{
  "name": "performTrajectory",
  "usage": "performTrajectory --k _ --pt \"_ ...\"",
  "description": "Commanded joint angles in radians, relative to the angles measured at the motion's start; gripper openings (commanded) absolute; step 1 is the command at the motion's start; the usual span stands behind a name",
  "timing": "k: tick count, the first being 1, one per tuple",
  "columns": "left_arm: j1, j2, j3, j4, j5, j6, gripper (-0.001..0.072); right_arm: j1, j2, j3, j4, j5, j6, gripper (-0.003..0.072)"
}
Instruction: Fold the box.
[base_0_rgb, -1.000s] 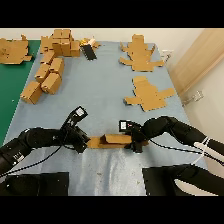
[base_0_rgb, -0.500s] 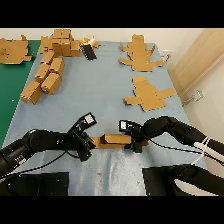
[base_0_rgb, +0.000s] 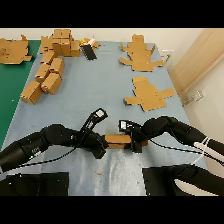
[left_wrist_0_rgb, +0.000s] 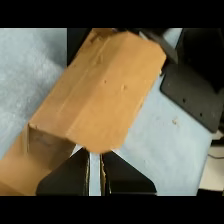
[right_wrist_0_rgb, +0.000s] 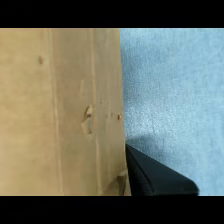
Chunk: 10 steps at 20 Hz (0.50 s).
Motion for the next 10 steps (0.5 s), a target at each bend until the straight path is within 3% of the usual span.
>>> performTrajectory --k 1,4,10 --pt "-0.003 -0.036 0.009 -0.167 0.129 0.048 0.0103 0.001 0.000 0.001 -0.013 -0.013 0.000 0.0562" --pt "-0.003 -0.046 0.009 -0.298 0.196 0.101 0.0102 0.001 0.000 0.001 -0.014 -0.016 0.000 0.0562" --pt "0.045 -0.167 0.010 -0.537 0.208 0.163 0.0102 0.001 0.000 0.001 -0.017 -0.017 0.000 0.0562"
